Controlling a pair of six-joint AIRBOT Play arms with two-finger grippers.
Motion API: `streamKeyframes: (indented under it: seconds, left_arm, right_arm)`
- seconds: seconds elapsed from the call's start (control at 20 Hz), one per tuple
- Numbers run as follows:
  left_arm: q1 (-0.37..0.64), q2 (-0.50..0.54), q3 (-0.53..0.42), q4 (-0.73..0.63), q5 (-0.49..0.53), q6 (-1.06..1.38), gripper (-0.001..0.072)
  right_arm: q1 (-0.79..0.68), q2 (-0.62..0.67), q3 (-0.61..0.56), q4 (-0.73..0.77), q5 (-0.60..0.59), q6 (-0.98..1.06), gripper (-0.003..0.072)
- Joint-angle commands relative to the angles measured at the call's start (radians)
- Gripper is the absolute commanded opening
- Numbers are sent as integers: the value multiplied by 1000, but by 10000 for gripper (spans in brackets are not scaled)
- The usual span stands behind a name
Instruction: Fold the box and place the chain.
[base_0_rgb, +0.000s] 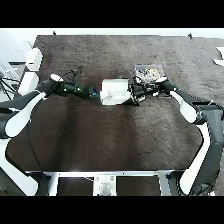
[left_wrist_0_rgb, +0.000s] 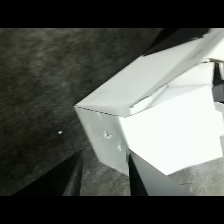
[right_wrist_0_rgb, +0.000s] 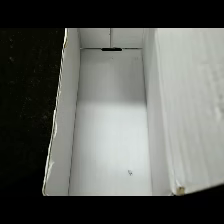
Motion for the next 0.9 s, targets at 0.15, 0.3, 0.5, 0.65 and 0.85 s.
streamKeyframes:
  seconds: [0.15, 0.3, 0.5, 0.65, 0.85]
  left_arm:
    - [-14, 1, 20, -13, -29, -1, 488]
    - [-32, 1, 21, -26, -32, -2, 485]
    - [-39, 1, 23, -32, -43, -62, 485]
    - [-43, 3, 23, -35, -53, -109, 485]
    - [-75, 24, 27, 10, -9, -171, 485]
  right_arm:
    - [0, 0, 0, 0, 0, 0, 585]
    - [0, -1, 0, 0, 0, 0, 585]
    - [0, -1, 0, 0, 0, 0, 585]
    - [0, -1, 0, 0, 0, 0, 585]
    - [0, -1, 0, 0, 0, 0, 585]
